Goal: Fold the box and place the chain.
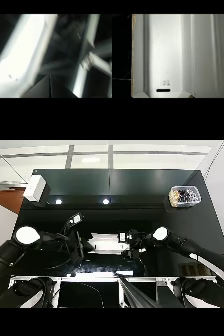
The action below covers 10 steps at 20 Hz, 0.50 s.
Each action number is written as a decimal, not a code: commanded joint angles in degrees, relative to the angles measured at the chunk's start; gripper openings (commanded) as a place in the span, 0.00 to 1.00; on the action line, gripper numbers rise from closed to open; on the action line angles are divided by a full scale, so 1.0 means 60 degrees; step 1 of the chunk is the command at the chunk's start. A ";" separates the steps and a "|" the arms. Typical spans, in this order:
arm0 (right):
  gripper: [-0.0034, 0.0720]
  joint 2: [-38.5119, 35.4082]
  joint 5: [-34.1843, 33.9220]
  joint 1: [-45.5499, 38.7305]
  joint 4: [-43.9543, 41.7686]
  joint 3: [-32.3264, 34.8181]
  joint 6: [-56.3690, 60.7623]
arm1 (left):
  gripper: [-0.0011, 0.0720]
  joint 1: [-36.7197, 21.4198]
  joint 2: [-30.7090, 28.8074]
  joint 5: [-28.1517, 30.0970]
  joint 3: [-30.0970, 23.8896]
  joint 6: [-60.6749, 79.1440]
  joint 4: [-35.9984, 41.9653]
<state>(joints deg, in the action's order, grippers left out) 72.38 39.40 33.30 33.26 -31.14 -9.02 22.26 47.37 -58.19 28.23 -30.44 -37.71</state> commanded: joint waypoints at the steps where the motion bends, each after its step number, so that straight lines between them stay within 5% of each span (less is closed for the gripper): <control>1: 0.68 0.0004 -0.0004 0.0007 0.0000 0.0000 0.0004 | 0.05 0.0878 0.0302 0.3628 -0.0178 -0.0160 0.0681; 4: 0.68 0.0004 -0.0004 0.0007 0.0000 0.0004 0.0004 | 0.05 0.1337 0.1231 0.5020 -0.0175 -0.0160 0.0685; 10: 0.69 0.0004 -0.0004 0.0007 0.0000 0.0004 0.0004 | 0.05 0.1581 0.2524 0.5173 -0.0175 -0.0160 0.0656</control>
